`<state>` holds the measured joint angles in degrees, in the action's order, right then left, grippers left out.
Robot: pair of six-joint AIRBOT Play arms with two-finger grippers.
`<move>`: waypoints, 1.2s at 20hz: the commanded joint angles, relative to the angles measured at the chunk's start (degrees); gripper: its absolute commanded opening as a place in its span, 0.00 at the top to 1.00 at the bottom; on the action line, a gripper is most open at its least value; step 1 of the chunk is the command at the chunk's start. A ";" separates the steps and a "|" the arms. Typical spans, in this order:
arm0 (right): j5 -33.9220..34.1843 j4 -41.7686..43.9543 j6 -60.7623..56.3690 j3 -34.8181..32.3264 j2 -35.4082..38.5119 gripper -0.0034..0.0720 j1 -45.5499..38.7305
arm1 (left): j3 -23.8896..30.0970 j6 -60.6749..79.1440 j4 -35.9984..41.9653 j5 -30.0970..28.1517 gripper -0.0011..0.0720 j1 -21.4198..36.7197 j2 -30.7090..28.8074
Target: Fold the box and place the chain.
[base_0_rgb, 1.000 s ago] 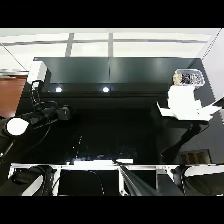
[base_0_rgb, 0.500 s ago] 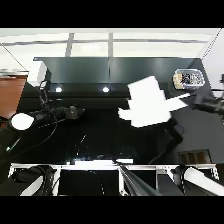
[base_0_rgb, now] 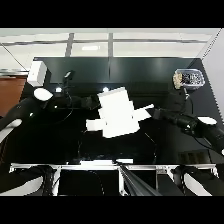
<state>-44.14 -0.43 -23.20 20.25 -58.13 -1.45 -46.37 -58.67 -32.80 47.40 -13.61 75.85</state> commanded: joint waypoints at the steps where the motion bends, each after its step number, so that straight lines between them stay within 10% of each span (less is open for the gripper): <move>1: 2.99 1.49 -0.15 -0.96 0.50 0.94 4.57 | -5.60 8.55 7.43 14.82 0.02 1.92 10.99; 9: 1.81 1.27 -0.15 -0.96 0.50 0.94 4.57 | -11.93 25.07 12.31 31.41 0.07 0.55 26.10; 15: 1.73 -0.72 -0.57 -0.96 0.50 0.94 4.57 | -17.33 26.16 1.53 31.67 0.45 0.09 26.64; 17: 1.73 -1.01 -0.57 -0.96 0.50 0.94 4.57 | -17.75 29.03 1.46 32.61 0.86 -0.31 26.64; 19: 0.15 -4.26 -0.59 -0.85 0.50 0.94 4.68 | -17.92 29.83 1.60 32.76 0.95 -0.28 26.64; 20: -1.40 -7.34 -1.03 -0.50 0.50 0.86 4.63 | -18.03 29.83 1.53 32.87 0.95 -0.26 26.58; 22: -5.68 -15.58 -5.70 2.14 0.50 0.00 3.65 | -18.03 29.81 1.14 33.24 0.95 -0.33 25.40; 24: -14.32 -26.16 -9.44 8.24 0.50 0.00 1.27 | -17.94 29.75 -1.09 32.87 0.96 -1.38 21.94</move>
<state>-49.12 -13.19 -27.70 23.38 -57.67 1.74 -64.16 -29.50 -31.79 80.12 -14.26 100.44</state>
